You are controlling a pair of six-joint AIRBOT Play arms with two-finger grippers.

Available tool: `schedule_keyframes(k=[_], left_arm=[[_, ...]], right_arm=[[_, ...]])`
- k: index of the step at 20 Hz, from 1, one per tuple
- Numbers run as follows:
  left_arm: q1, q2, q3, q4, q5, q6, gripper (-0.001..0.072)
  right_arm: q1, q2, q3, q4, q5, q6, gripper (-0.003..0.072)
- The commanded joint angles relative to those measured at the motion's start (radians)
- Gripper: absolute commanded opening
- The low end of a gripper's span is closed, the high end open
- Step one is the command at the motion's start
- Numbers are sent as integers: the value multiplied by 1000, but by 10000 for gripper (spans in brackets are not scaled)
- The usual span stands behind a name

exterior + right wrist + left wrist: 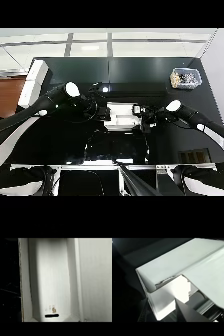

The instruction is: Fold the box and place the chain.

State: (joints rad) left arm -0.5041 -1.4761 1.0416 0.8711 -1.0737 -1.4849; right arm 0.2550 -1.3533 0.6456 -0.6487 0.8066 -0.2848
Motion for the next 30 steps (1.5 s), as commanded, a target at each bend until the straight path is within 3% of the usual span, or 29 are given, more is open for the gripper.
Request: schedule_keyframes(k=[1,9,15,21,24,30], left_arm=[[-18,-6,2,15,8,-16,398],[-63,-6,2,54,71,-72,397],[-99,-14,3,208,75,-234,397],[-187,-98,146,479,-36,-510,397],[-239,-123,191,533,-47,-666,397],[-295,-182,268,570,-146,-712,389]], right_arm=[[1,0,-1,0,0,0,241],[1,0,-1,0,0,0,240],[1,0,-1,0,0,0,241],[1,0,-1,0,0,0,240],[1,0,-1,0,0,0,240],[1,0,-1,0,0,0,240]])
